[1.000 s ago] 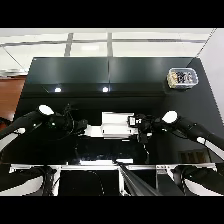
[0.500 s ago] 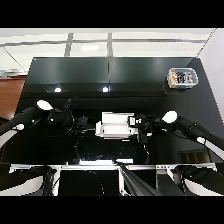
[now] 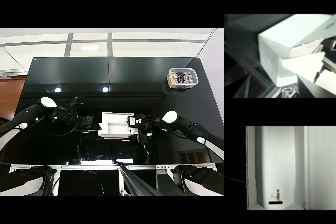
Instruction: Fold the box and place the chain.
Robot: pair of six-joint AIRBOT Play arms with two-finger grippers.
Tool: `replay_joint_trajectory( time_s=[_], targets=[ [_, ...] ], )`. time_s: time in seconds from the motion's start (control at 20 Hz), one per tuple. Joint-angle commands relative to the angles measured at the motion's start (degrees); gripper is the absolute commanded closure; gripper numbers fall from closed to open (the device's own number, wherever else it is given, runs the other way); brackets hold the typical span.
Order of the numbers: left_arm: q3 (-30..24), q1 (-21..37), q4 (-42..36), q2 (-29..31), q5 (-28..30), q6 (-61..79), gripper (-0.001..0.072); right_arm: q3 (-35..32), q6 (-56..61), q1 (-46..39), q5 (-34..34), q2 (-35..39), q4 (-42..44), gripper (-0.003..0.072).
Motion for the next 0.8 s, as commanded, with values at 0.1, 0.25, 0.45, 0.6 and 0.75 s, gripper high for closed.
replay_joint_trajectory(
  time_s=[0.1,0.25,0.45,0.6,0.75],
  targets=[
    [1.99,-4.15,-0.57,0.04,1.75,-0.96,0.0103,0.02,0.02,0.07,0.00,-0.02,0.02,0.0441],
    [3.50,-5.44,0.15,0.04,2.16,-4.66,0.0108,0.02,0.02,0.07,0.00,-0.02,0.02,0.0441],
    [5.22,-6.97,3.78,0.07,2.12,-11.13,0.0209,0.02,0.02,0.07,0.00,-0.02,0.02,0.0441],
    [7.04,-8.70,7.67,0.13,2.12,-14.91,0.0209,0.02,0.02,0.07,0.00,-0.02,0.02,0.0442],
    [9.79,-11.13,16.65,0.15,2.16,-22.05,0.0210,0.02,0.02,0.07,0.00,-0.02,0.02,0.0442]
  ],
)
